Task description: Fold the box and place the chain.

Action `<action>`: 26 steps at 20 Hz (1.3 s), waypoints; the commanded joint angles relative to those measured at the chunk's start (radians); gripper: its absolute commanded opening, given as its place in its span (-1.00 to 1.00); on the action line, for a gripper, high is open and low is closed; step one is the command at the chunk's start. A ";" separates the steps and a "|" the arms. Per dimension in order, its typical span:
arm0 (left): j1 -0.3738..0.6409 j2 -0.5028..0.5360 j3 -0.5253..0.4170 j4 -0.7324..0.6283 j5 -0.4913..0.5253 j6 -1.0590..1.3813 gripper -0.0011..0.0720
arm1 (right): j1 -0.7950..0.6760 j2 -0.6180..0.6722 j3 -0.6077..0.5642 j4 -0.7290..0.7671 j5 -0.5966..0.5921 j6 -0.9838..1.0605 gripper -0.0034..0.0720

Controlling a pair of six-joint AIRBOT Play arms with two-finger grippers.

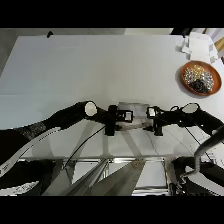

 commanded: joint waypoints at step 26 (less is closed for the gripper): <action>0.244 0.242 -0.182 0.221 -0.153 -1.145 -0.96 | 0.000 0.001 0.000 0.001 0.000 0.003 0.24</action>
